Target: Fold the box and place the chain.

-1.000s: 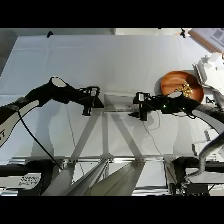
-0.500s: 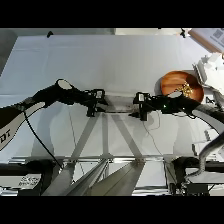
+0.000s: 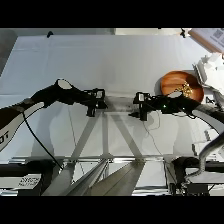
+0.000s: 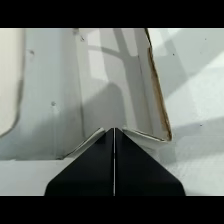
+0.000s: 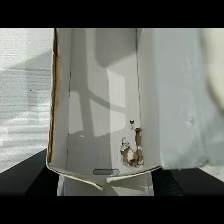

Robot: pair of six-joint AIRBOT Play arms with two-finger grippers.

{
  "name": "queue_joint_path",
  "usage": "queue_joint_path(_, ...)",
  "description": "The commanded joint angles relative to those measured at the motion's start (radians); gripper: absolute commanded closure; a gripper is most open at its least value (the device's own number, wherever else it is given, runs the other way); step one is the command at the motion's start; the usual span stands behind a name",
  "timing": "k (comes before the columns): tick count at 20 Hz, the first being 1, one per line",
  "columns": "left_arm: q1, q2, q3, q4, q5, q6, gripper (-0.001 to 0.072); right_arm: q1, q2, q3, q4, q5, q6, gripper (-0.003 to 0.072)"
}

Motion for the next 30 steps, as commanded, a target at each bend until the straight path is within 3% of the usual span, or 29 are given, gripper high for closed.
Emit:
queue_joint_path(1,0.003,0.05,0.0,0.008,-0.004,-0.047,0.0696,0.0,0.0,0.0,0.0,0.0,0.0,0.0139)
queue_joint_path(4,0.023,0.114,0.0,0.053,-0.006,-0.174,0.0697,0.0,0.0,0.0,0.0,0.0,0.0,0.0139)
queue_joint_path(8,0.07,0.219,0.0,0.213,-0.05,-0.303,0.0698,0.0,0.0,0.0,0.0,0.0,0.0,0.0139)
queue_joint_path(11,0.164,0.303,0.0,0.166,-0.114,-0.327,0.0701,0.0,0.0,0.0,0.0,0.0,0.0,0.0139)
queue_joint_path(13,0.227,0.332,0.0,0.173,-0.114,-0.48,0.0701,0.0,0.0,0.0,0.0,0.0,0.0,0.0139)
queue_joint_path(18,0.249,0.305,-0.052,0.381,0.01,-1.29,0.0698,0.0,0.0,0.0,0.0,0.0,0.0,0.0139)
queue_joint_path(20,0.236,0.274,-0.08,0.412,0.014,-1.51,0.0699,0.0,0.0,0.0,0.0,0.0,0.0,0.0139)
queue_joint_path(26,0.083,0.17,-0.107,0.395,0.059,-1.664,0.0702,0.0,0.0,0.0,0.0,0.0,0.0,0.0139)
queue_joint_path(30,0.023,0.122,-0.108,0.31,0.086,-1.692,0.0702,0.0,0.0,0.0,0.0,0.0,0.0,0.0139)
